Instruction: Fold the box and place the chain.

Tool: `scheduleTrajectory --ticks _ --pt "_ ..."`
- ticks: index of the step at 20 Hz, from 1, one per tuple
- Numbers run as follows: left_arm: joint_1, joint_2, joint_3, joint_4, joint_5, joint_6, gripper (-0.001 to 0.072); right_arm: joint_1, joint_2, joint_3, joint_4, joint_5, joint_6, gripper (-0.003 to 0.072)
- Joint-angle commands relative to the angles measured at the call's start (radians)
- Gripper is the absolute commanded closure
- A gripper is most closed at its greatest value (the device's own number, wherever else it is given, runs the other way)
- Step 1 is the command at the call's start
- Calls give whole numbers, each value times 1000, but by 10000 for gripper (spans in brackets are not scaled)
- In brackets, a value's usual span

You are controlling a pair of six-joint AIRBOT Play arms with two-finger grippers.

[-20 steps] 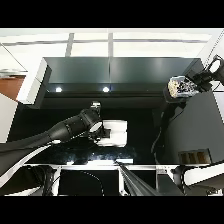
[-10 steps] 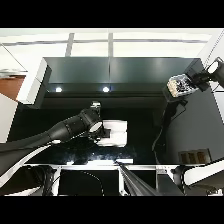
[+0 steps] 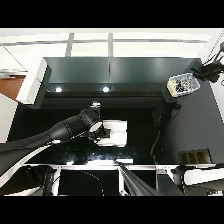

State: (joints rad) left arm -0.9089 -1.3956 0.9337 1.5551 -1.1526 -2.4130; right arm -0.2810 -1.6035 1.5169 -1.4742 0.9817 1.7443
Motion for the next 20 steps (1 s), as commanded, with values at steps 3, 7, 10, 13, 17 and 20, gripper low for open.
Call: scheduleTrajectory --ticks 3,7,10,13,17,20 --pt "0 0 0 0 7 0 680 -6 246 22 36 47 -208 650" --pt "0 0 0 0 5 0 680 -6 404 104 114 127 -281 650" --pt "0 0 0 -4 0 0 680 2 510 112 192 223 -317 650" --pt "0 0 0 -5 -4 0 680 57 611 111 222 320 -353 650" --pt "0 0 0 -5 -4 0 681 193 708 107 227 434 -373 650" --pt "0 0 0 -4 -3 0 681 315 734 107 252 522 -373 651"
